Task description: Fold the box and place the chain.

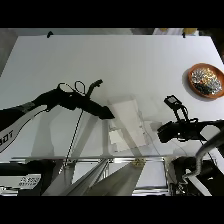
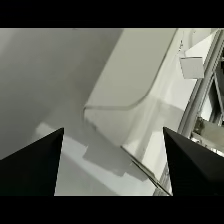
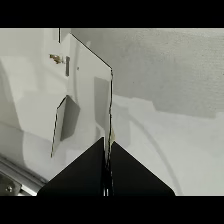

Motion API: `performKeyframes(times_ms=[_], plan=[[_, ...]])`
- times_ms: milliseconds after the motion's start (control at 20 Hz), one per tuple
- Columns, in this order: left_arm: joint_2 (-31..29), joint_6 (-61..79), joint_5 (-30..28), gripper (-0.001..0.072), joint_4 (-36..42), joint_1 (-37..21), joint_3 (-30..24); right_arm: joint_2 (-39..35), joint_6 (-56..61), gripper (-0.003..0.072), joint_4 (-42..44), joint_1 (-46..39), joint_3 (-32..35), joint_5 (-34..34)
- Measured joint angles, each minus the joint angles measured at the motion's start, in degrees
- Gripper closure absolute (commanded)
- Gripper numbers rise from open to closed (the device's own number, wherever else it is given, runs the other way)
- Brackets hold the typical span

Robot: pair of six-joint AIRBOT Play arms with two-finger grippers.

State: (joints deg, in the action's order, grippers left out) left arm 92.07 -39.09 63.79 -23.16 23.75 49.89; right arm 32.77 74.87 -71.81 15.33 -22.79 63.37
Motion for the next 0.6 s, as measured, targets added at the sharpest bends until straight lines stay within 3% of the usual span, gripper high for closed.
performKeyframes(times_ms=[150, 300, 400, 500, 600], plan=[[0.7, 0.9, -2.3, 0.0144, 1.2, 3.2, 0.0, 0.0, 0.0, 0.0669, -0.1, 0.0, 0.0, 0.0], [0.9, 1.2, -2.6, 0.0389, 1.6, 4.2, 0.0, 0.0, 0.0, 0.0669, -0.2, 0.0, 0.0, 0.0], [1.0, 1.5, -1.8, 0.0471, 1.6, 3.4, 0.0, 0.0, 0.0, 0.0669, -0.2, 0.0, 0.0, 0.0], [1.0, 2.3, -0.2, 0.0690, 1.2, 2.1, 0.0, 0.0, 0.0, 0.0669, -0.3, 0.0, 0.0, 0.0], [1.0, 4.8, 2.8, 0.0702, 1.2, 0.9, 0.1, 0.0, 0.0, 0.0669, -0.2, 0.0, 0.0, -0.1]])
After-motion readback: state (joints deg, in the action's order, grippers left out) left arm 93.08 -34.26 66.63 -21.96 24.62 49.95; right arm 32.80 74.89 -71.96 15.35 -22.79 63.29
